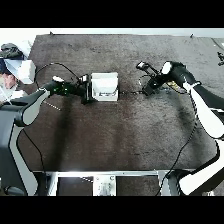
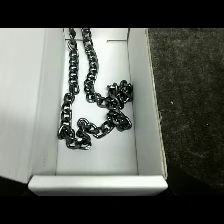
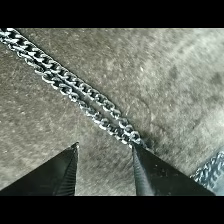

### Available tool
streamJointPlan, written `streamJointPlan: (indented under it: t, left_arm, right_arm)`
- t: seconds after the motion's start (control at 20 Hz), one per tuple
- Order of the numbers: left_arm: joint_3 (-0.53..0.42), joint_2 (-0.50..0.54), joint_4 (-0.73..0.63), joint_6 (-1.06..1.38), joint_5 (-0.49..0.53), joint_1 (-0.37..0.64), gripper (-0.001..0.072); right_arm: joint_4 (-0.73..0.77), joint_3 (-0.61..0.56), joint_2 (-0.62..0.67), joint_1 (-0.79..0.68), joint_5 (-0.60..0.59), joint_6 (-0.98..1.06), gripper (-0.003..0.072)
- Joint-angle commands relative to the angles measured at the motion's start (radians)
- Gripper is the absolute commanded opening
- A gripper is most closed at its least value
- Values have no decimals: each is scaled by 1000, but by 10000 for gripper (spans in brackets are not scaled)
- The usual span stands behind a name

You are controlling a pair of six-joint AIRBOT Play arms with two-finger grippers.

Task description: Fold the box and place the chain.

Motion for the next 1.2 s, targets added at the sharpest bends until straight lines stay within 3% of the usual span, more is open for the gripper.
streamJointPlan:
  t: [0.0,0.4,0.5,0.55,0.6,0.65,1.15]
  left_arm:
    - [1,0,0,0,0,0,304]
    - [1,0,0,0,0,0,304]
    - [1,0,0,0,0,0,304]
    - [1,0,0,0,0,0,304]
    - [1,0,0,0,0,0,304]
    - [1,0,0,0,0,0,304]
    - [1,0,0,0,0,0,304]
  right_arm:
    - [3,3,-20,-2,-32,-46,441]
    - [31,20,-76,-2,-29,-97,439]
    - [30,20,-84,-2,-31,-104,408]
    - [29,21,-81,2,-25,-129,192]
    - [27,21,-75,6,-19,-137,29]
    - [31,21,-62,13,-11,-151,-19]
    - [198,21,286,152,-19,-152,-19]
